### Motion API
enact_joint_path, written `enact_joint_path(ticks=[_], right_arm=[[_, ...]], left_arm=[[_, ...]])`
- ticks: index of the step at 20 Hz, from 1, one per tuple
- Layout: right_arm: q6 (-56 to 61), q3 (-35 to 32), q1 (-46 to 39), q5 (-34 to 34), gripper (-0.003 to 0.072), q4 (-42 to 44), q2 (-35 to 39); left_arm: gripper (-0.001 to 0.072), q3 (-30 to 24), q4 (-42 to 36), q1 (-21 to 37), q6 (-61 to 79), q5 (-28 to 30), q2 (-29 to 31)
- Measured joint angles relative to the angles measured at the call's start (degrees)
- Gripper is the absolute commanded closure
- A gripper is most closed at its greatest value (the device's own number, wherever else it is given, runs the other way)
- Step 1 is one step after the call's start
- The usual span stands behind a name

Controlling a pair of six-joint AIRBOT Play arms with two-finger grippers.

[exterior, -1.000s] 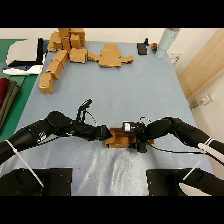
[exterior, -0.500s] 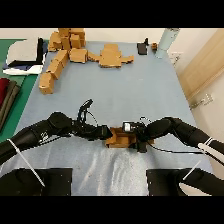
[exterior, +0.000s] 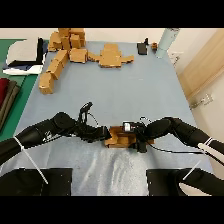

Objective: Fold the box.

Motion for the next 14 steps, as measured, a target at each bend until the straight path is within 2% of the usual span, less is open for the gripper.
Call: enact_joint_path(ticks=[9,14], right_arm=[[0.00,0.00,0.00,-0.02,0.0248,0.00,0.00],[0.00,0.00,0.00,-0.02,0.0248,0.00,0.00]], left_arm=[[0.0190,7.98,28.63,-10.05,-30.62,0.94,-1.42],[0.0189,14.25,35.56,-14.53,-39.26,-2.32,-7.17]])
